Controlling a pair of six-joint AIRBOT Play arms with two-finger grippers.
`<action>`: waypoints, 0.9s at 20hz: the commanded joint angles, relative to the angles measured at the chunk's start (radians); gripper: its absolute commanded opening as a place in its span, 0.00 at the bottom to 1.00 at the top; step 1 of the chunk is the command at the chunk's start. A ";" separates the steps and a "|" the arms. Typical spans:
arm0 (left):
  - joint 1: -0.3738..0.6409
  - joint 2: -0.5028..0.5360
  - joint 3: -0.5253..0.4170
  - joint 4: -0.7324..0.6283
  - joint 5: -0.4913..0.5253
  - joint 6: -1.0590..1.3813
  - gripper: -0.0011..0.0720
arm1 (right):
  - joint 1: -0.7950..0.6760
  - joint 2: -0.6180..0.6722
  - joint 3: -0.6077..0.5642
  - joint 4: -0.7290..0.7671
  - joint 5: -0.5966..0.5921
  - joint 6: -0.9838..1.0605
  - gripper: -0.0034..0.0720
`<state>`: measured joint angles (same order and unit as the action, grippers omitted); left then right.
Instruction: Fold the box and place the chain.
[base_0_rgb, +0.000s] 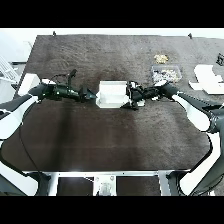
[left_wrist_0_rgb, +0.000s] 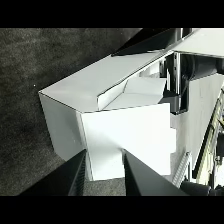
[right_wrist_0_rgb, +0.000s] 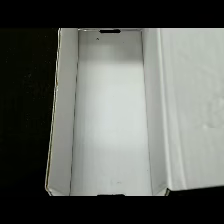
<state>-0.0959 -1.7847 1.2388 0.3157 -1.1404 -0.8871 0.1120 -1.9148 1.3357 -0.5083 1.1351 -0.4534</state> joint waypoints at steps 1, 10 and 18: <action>-0.001 0.000 0.000 0.003 0.013 -0.015 0.41 | 0.000 0.000 0.000 0.000 0.000 0.000 0.82; -0.048 0.000 0.001 0.017 0.069 -0.107 0.61 | 0.000 0.000 0.000 0.001 0.000 0.000 0.82; -0.115 0.001 0.093 0.199 0.074 -0.331 0.61 | 0.000 0.000 0.000 0.002 0.000 0.000 0.82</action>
<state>-0.1871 -1.7847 1.2999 0.4183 -1.0679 -1.1053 0.1120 -1.9148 1.3357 -0.5076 1.1351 -0.4534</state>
